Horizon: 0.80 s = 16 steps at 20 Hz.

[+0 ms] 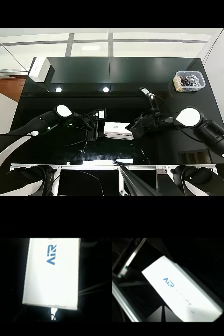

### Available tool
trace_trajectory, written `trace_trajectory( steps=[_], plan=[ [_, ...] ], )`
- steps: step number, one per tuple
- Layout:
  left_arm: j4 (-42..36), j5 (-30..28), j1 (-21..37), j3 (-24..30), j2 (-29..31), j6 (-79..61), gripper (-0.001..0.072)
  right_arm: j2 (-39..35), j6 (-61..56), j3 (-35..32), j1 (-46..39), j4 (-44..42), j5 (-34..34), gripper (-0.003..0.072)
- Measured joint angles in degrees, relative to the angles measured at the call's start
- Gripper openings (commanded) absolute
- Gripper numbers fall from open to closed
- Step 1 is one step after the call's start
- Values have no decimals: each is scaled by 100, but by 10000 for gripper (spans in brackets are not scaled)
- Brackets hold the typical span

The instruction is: Fold the box and place the chain.

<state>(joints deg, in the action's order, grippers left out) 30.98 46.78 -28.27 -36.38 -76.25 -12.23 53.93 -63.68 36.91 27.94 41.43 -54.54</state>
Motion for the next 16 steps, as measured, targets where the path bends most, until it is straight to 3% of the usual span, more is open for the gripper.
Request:
trace_trajectory(
  steps=[6,16],
  plan=[
    [0,-2,0,0,0,2,481,684,-376,-105,61,-824,258,39],
    [0,-7,-2,0,0,-2,481,1390,-463,-122,72,-988,352,39]
  ],
)
